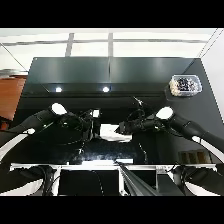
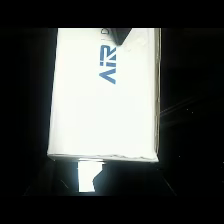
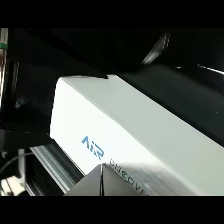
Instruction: Fold the box and place the chain.
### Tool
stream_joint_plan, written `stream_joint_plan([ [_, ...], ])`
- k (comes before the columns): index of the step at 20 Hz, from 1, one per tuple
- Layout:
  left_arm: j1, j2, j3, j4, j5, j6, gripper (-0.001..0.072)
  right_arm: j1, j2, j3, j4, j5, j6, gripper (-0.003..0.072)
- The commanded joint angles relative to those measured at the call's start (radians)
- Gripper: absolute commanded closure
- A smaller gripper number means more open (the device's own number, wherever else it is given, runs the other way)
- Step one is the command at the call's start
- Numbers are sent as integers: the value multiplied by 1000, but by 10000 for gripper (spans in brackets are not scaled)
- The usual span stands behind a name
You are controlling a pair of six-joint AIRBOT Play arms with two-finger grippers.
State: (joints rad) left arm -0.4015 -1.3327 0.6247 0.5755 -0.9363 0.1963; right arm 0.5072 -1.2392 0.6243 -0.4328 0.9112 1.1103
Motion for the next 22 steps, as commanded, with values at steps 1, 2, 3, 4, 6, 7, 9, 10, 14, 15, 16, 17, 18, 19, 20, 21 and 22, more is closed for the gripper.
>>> stream_joint_plan([
  [1,1,1,0,4,-1,8,315,-70,85,18,8,80,-15,665],
  [2,1,1,0,4,-1,8,315,-105,126,18,-4,102,-15,665],
  [3,1,1,0,4,-1,8,314,-148,169,18,-23,129,-14,665],
  [4,1,1,0,4,-1,8,310,-186,209,18,-47,153,-14,665],
  [6,1,1,0,4,0,8,310,-252,277,18,-103,190,0,665],
  [7,1,1,0,4,-1,8,310,-276,304,18,-126,203,8,665],
  [9,1,1,0,4,-1,8,310,-310,334,18,-147,218,20,665],
  [10,1,1,0,4,-1,8,309,-316,337,18,-148,221,20,665],
  [14,2,6,0,4,-1,-8,-2,-317,337,18,-148,219,20,665],
  [15,3,14,0,8,-2,-10,-2,-317,337,18,-148,219,19,665],
  [16,5,28,0,24,-8,-11,-3,-321,337,18,-148,219,19,665],
  [17,10,45,0,43,-11,-20,-3,-326,337,18,-148,219,19,665],
  [18,14,65,0,65,-10,-45,-3,-332,337,18,-149,220,19,664],
  [19,20,92,0,90,-13,-73,-4,-342,337,18,-149,223,19,665],
  [20,27,122,0,121,-12,-104,-4,-357,337,18,-150,228,18,665],
  [21,35,156,0,149,-14,-139,-5,-377,338,18,-156,235,18,665],
  [22,42,189,0,169,-15,-176,-5,-403,339,18,-168,248,18,665],
])
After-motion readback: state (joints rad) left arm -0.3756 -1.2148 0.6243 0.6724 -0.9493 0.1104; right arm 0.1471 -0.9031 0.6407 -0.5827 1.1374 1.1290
